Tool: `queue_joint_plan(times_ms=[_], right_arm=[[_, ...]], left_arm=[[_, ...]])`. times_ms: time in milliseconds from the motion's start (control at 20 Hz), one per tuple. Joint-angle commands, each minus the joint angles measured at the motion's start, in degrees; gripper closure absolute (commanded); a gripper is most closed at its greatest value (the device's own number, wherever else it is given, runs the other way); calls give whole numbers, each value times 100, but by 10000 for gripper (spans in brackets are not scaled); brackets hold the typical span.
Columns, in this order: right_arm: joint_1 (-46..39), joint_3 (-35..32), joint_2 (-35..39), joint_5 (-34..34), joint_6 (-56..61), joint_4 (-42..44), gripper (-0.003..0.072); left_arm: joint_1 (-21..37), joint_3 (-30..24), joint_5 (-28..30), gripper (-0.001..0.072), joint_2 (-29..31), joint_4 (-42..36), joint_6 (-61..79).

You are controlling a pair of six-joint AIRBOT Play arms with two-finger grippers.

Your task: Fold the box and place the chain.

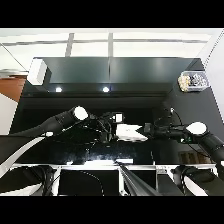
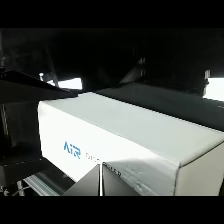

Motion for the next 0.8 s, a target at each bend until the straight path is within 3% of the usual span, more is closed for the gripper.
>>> queue_joint_plan(times_ms=[0, 200, 300, 500, 650, 750], right_arm=[[-4, 229, -7, 304, -142, -87, 648], [-111, 1401, 70, 1086, -278, -380, 648], [-387, 2011, 142, 1375, -278, -667, 648], [-1263, 2745, 254, 1746, -278, -1174, 648], [-2057, 2822, 286, 1937, -280, -1519, 648], [-2492, 2820, 286, 1884, -278, -1773, 648]], left_arm=[[-2, -2, -2, 322, -4, 2, 0], [-2, 0, -2, 287, 92, 223, 0], [0, 0, -4, 2, 256, 422, -24], [2, 0, -20, 2, 809, 734, -468], [0, 2, -46, 2, 1220, 820, -981], [-66, 173, 37, 2, 1091, 647, -1163]])
